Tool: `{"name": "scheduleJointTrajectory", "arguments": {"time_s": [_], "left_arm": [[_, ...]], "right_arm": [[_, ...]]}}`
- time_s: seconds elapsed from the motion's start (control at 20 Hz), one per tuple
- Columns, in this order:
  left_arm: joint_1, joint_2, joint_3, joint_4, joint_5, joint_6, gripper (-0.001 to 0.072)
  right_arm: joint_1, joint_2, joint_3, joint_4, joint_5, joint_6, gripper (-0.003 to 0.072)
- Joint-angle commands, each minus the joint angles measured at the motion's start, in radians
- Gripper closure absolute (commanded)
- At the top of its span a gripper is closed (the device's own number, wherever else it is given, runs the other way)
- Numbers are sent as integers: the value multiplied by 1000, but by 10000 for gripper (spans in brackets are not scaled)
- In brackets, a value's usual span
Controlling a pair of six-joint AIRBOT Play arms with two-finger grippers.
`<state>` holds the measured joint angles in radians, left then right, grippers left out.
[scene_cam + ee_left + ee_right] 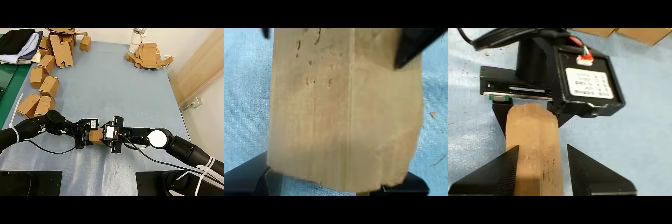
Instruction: Fold the box.
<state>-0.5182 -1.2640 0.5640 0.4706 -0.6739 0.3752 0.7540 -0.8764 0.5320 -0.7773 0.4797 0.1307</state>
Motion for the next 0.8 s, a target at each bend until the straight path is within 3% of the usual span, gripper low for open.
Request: {"name": "scheduleJointTrajectory", "arguments": {"time_s": [0.0, 0.35, 0.45, 0.55, 0.65, 0.75], "left_arm": [[0, 0, 0, 1, 0, 0, 178], [0, 0, 0, 1, 0, 0, 178], [0, 0, 0, 1, 0, 0, 178], [0, 0, 0, 1, 0, 0, 178], [0, 0, 0, 1, -1, 0, 178], [0, 0, 0, 1, -7, 1, 178]], "right_arm": [[3, -23, 0, -1, 18, 0, 208], [3, -74, 1, -31, 8, -35, 214], [3, -74, 1, -56, 8, -35, 273], [3, -74, 1, -69, 5, -35, 287], [3, -74, 1, -77, 0, -35, 422], [3, -74, 1, -83, -2, -35, 426]]}}
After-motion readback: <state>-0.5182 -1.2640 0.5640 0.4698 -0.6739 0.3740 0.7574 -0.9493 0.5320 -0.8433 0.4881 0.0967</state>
